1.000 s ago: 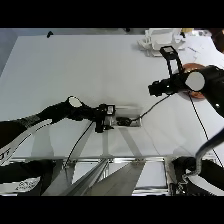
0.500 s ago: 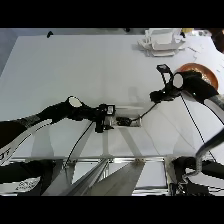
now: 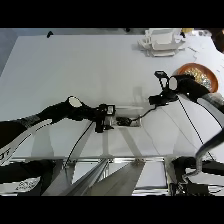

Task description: Fold the box and place the chain.

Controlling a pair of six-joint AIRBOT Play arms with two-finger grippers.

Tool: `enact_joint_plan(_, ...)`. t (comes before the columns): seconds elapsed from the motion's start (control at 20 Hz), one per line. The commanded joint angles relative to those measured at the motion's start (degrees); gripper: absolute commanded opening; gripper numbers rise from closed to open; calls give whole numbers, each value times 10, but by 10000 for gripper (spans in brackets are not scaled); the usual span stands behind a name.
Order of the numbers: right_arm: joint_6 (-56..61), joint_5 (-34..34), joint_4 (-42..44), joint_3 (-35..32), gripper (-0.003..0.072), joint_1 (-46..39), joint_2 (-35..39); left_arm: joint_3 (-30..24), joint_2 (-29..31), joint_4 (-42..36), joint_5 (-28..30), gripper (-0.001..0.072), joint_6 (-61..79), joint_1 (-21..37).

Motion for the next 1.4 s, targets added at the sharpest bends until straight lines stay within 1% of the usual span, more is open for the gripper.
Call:
enact_joint_plan(0.0,-3,4,0,-1,17,0,17,0,0,0,0,273,0,0)
enact_joint_plan(0.2,-19,34,0,-1,17,16,95,0,0,0,0,273,0,0)
enact_joint_plan(0.35,-22,65,3,-2,17,62,176,0,0,0,0,273,0,0)
enact_joint_plan(0.45,-21,79,27,-2,17,95,229,0,0,0,0,273,0,0)
enact_joint_plan(0.6,-10,82,73,-4,17,139,299,0,0,0,0,273,0,0)
enact_joint_plan(0.75,18,90,79,-5,17,179,348,0,0,0,0,273,0,0)
enact_joint_plan(1.0,49,110,85,-5,17,237,386,0,0,0,0,273,0,0)
enact_joint_plan(1.1,49,105,111,-5,17,258,386,0,0,0,0,273,0,0)
enact_joint_plan(1.2,49,83,128,-5,17,282,386,0,0,0,0,273,0,0)
enact_joint_plan(1.35,50,27,129,-9,18,308,386,0,0,0,0,273,0,0)
